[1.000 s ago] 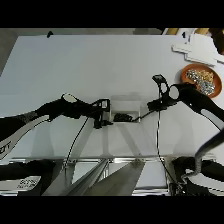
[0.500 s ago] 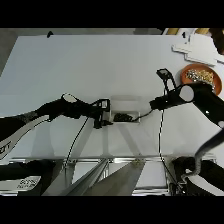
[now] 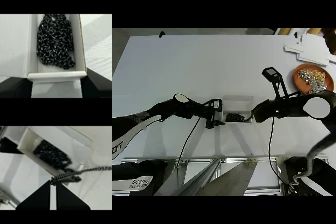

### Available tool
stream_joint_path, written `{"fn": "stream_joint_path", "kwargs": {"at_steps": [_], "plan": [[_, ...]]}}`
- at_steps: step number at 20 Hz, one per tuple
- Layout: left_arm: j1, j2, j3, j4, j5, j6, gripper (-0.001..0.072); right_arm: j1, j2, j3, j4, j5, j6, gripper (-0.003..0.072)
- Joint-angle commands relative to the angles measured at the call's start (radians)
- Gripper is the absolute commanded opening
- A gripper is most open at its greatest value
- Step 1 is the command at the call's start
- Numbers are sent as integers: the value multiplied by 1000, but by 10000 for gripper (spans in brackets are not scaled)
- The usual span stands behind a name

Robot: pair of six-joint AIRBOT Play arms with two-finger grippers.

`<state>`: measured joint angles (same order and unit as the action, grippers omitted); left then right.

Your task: Fold the box and place the chain.

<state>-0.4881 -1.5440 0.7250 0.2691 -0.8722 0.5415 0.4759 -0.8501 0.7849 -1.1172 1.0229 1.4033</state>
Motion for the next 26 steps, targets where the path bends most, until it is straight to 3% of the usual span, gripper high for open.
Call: {"fn": "stream_joint_path", "kwargs": {"at_steps": [1, 6, 11, 14, 15, 17, 22, 26], "plan": [[0, 0, 0, 0, 0, 0, 82, 57, 13, 1, 213, -64, -93, 20], [0, 0, 0, 0, 0, 0, 82, 82, -7, 0, 226, -165, -104, 20], [0, 0, 0, 0, 0, 0, 82, 82, -150, -5, 129, -171, -103, 27], [0, 0, 0, 0, 0, 0, 82, 82, -252, -5, 76, -164, -103, 95], [0, 0, 0, 0, 0, 0, 82, 82, -266, -5, 64, -159, -103, 194], [0, 0, 0, 0, 0, 0, 82, 79, -258, 10, 34, -144, -113, 311], [0, 0, 0, 0, 0, 0, 82, -45, -212, 173, -43, 21, -128, 292], [0, 0, 0, 0, 0, 0, 82, -182, -209, 183, -210, 70, -22, 270]]}}
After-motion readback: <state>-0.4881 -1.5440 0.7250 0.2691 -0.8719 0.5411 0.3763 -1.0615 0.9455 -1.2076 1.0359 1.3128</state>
